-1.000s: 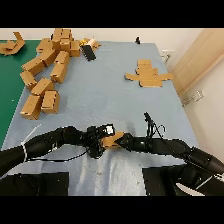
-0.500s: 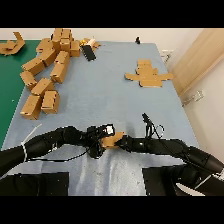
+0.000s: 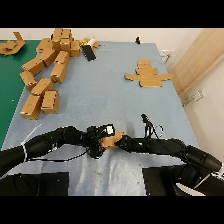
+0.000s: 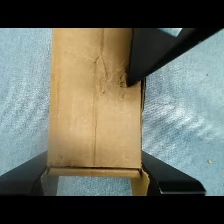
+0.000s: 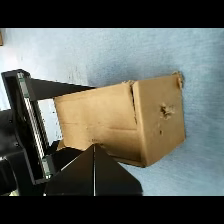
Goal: Fold the box.
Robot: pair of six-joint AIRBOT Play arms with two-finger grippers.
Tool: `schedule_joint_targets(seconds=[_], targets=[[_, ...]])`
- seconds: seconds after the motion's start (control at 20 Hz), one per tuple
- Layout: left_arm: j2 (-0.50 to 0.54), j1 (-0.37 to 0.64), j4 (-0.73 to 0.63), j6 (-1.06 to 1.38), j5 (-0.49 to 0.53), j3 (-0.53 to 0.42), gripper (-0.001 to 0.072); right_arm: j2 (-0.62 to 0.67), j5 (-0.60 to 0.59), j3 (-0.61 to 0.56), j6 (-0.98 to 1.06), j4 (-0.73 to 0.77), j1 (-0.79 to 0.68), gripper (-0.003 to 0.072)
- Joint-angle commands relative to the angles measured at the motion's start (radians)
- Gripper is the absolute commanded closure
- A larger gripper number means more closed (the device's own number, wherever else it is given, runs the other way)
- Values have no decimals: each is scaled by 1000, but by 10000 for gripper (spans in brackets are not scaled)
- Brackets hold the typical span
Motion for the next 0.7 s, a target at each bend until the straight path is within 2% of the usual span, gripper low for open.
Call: schedule_joint_targets(seconds=[0.0,0.65], targets=[[1,1,0,0,0,0,188,-2,-3,-1,-2,-3,1,687],[1,1,0,0,0,0,189,-4,10,-1,-2,-11,1,686]])
